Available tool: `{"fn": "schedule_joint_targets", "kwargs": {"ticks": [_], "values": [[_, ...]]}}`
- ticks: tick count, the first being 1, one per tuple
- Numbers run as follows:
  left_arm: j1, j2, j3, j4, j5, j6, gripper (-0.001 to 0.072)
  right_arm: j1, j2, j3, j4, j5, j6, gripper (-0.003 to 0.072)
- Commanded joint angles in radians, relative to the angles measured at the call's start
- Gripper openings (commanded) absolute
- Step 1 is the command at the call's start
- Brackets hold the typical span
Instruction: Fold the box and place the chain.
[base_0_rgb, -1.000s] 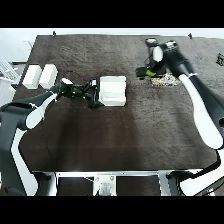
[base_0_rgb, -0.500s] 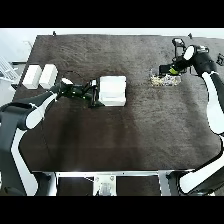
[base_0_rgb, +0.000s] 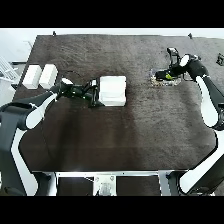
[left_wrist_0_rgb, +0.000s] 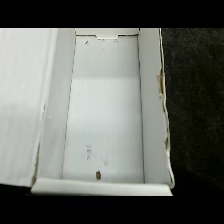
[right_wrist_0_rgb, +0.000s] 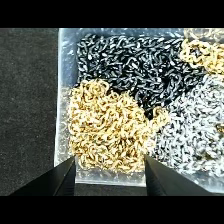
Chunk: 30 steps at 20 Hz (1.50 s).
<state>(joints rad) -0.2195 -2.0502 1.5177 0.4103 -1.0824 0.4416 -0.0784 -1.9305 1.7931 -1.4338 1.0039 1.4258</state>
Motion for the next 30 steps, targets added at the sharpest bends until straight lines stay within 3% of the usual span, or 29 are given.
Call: {"fn": "schedule_joint_targets", "kwargs": {"ticks": [1,4,6,11,12,15,21,25,30], "values": [[0.001,0.001,0.000,0.000,0.001,0.000,0.0579,0.002,-0.018,0.001,0.013,-0.018,-0.024,0.0482],[0.001,0.001,0.000,0.000,0.000,0.000,0.0579,0.005,-0.032,0.001,0.013,-0.024,-0.025,0.0428],[0.001,0.001,0.000,0.000,0.001,0.000,0.0579,0.010,-0.040,0.001,0.013,-0.025,-0.039,0.0352],[0.001,0.001,0.000,0.000,0.000,0.000,0.0579,0.021,-0.040,0.012,0.010,-0.028,-0.048,0.0029],[0.001,0.001,0.000,0.000,0.000,0.000,0.0579,0.021,-0.040,0.024,0.009,-0.027,-0.037,0.0011],[0.001,0.001,0.000,0.000,0.000,0.000,0.0579,0.021,-0.037,0.082,0.009,-0.008,-0.019,0.0010],[0.001,0.001,0.000,0.000,0.001,0.000,0.0579,0.034,0.019,0.211,-0.012,0.165,-0.003,0.0009],[0.001,0.001,0.000,0.000,0.000,0.000,0.0579,0.055,0.174,0.211,-0.070,0.255,0.014,0.0009],[0.001,0.001,0.000,0.000,0.000,0.000,0.0579,0.135,0.439,0.211,-0.071,0.278,0.014,0.0008]]}}
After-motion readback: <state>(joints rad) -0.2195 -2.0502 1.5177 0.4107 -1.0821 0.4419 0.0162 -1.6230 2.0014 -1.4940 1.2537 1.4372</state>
